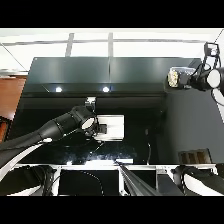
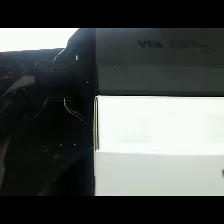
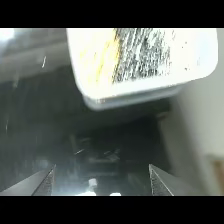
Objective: Fold the box and place the chain.
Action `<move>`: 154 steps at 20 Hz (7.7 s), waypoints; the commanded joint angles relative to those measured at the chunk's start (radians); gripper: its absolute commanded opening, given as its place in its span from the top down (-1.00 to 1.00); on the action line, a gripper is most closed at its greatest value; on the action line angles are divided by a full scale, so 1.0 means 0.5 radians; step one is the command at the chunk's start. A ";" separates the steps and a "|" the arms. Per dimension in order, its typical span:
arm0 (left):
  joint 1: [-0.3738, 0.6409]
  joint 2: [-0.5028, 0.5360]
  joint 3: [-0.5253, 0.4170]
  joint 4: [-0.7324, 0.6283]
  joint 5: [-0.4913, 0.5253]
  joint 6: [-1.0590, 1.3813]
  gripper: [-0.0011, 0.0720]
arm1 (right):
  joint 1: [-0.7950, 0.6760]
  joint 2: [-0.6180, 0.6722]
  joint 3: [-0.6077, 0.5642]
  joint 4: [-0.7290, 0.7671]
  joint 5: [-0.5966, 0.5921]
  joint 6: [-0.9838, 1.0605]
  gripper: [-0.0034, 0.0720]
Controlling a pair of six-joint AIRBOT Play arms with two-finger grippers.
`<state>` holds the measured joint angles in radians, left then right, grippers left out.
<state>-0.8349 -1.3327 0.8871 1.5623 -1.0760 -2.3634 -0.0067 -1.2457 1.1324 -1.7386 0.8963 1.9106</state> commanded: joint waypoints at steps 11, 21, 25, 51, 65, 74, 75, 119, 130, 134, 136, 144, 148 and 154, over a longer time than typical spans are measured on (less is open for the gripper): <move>0.002 0.001 0.001 0.000 -0.006 -0.002 0.89 | -0.328 -1.292 1.328 0.770 0.350 0.892 -0.64; 0.002 0.001 0.001 0.001 -0.006 -0.002 0.89 | -0.333 -1.398 1.328 0.769 0.346 0.929 -0.64; 0.002 0.001 0.001 0.001 -0.005 -0.002 0.89 | -0.333 -1.422 1.328 0.768 0.342 0.914 -0.13; 0.002 0.001 0.001 0.000 -0.005 -0.002 0.89 | -0.496 0.201 1.328 1.295 0.655 -0.790 0.80; 0.002 0.001 0.001 -0.008 -0.007 -0.002 0.89 | 0.511 0.806 0.648 1.378 1.238 -0.949 0.80; 0.002 0.001 0.001 -0.008 -0.006 -0.002 0.89 | 1.100 0.784 0.143 1.801 0.652 -0.933 0.80; 0.002 0.001 0.001 -0.008 -0.006 -0.002 0.89 | 1.134 0.784 0.143 1.802 0.599 -0.922 0.80; 0.002 0.001 0.001 -0.009 -0.013 -0.002 0.89 | 0.226 0.236 -0.688 0.335 -0.629 -0.051 -0.96; 0.002 0.001 0.001 -0.008 -0.013 -0.002 0.89 | -0.008 -0.786 0.105 0.662 -0.524 0.227 -0.64; 0.002 0.001 0.001 -0.008 -0.012 -0.002 0.89 | -0.008 -0.794 0.141 0.664 -0.432 0.201 0.68; 0.002 0.001 0.001 -0.008 -0.013 -0.002 0.89 | -0.012 -0.785 0.172 0.664 -0.224 0.100 0.80; 0.002 0.001 0.001 -0.008 -0.006 -0.002 0.89 | -0.015 0.047 0.195 1.019 0.513 -0.909 0.80; 0.002 0.001 0.001 -0.008 -0.002 -0.002 0.89 | 0.048 0.578 0.194 1.194 0.823 -0.983 0.80; 0.002 0.001 0.001 -0.008 -0.002 -0.002 0.89 | 0.421 0.819 0.192 1.391 1.129 -0.982 0.80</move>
<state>-0.8349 -1.3327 0.8871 1.5581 -1.0771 -2.3646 0.1192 -0.8890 1.2285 -1.1072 1.3815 1.4330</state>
